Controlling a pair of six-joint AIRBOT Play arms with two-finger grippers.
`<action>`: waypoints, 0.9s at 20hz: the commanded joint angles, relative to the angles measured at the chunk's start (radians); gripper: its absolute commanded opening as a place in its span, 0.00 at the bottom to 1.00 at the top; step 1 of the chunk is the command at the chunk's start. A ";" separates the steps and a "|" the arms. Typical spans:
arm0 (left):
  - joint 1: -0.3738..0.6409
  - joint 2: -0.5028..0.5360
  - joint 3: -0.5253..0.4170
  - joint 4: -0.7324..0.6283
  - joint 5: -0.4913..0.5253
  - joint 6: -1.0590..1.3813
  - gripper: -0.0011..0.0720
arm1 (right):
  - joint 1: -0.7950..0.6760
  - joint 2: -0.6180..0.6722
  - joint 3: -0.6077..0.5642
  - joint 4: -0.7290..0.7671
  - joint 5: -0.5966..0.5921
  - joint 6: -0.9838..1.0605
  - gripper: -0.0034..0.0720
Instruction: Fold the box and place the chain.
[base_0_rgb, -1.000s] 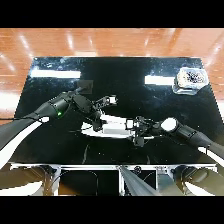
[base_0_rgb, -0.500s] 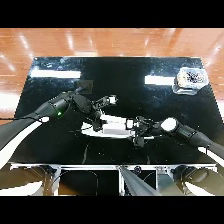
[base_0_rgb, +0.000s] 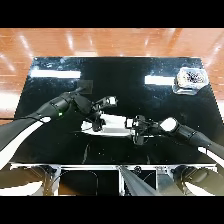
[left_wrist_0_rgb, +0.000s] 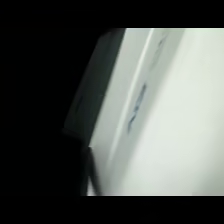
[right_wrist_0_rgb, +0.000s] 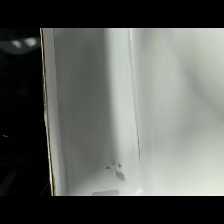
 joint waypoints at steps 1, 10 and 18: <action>0.000 0.005 0.004 -0.028 0.047 0.005 0.54 | 0.000 0.000 0.000 -0.004 0.016 0.000 0.79; 0.024 0.127 0.010 0.109 0.111 -0.149 0.70 | 0.000 0.000 0.000 -0.006 0.016 0.000 0.79; 0.192 0.290 -0.027 0.285 0.324 -0.549 0.60 | 0.000 0.000 0.000 -0.005 0.016 0.000 0.79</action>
